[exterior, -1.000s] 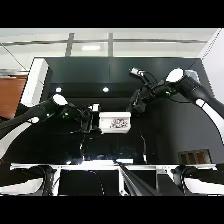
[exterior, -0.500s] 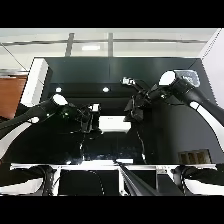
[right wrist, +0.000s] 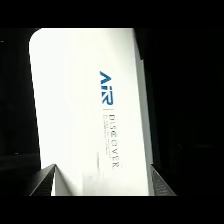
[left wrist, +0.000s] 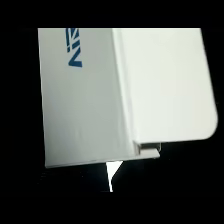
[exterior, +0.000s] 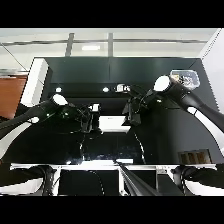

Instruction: Fold the box and place the chain.

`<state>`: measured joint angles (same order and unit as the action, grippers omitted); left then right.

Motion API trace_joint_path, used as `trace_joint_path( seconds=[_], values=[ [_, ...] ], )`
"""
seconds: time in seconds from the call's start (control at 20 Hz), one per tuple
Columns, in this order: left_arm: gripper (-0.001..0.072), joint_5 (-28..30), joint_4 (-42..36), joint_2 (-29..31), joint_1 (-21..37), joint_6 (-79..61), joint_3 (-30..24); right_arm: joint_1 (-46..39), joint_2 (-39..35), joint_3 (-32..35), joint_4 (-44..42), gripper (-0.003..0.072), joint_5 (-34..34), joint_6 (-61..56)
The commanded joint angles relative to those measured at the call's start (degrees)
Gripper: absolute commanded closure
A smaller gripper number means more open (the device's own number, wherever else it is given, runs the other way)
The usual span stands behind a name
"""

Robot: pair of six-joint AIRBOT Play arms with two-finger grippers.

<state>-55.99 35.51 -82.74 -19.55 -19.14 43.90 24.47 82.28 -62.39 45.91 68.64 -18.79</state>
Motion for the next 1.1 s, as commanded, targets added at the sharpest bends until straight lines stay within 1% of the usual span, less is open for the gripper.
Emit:
trace_joint_path(
  seconds=[0.0,0.05,0.1,0.25,0.3,0.35,0.65,0.85,0.9,1.0,1.05],
  values=[
    [0.0361,0.07,0.00,-0.02,0.02,0.00,0.04,1.36,-0.17,0.85,1.31,0.0084,-5.75,2.12],
    [0.0361,0.20,0.00,-0.02,0.02,0.00,0.04,1.25,-0.22,0.72,1.31,0.0186,-5.73,2.01],
    [0.0361,0.24,0.00,-0.02,0.02,0.00,0.04,1.22,-0.22,0.42,1.27,0.0208,-5.14,1.46],
    [0.0361,0.28,0.00,-0.02,0.04,0.00,0.04,1.36,-0.35,0.13,0.72,0.0211,-3.23,-0.39],
    [0.0361,0.28,0.00,-0.02,0.04,0.00,0.04,1.36,-0.35,0.15,0.85,0.0344,-2.75,-1.73],
    [0.0361,0.26,-0.02,-0.02,0.02,0.00,0.04,1.36,-0.35,0.15,1.11,0.0377,-2.40,-3.37],
    [0.0361,0.26,-0.04,-0.02,0.02,0.00,0.04,1.36,-0.33,0.17,1.86,0.0377,0.76,-4.85],
    [0.0361,0.24,-0.04,-0.02,0.02,0.00,0.04,1.36,-0.33,0.20,4.28,0.0373,0.79,-4.87],
    [0.0361,0.24,-0.04,-0.02,0.02,0.00,0.04,1.36,-0.35,0.17,4.33,0.0292,0.79,-4.98],
    [0.0361,0.24,-0.04,-0.02,0.02,0.00,0.04,1.36,-0.35,0.17,4.31,0.0292,0.72,-4.96],
    [0.0361,0.24,-0.07,-0.02,0.02,0.00,0.04,1.36,-0.33,0.17,4.31,0.0247,0.74,-4.98]
  ],
)
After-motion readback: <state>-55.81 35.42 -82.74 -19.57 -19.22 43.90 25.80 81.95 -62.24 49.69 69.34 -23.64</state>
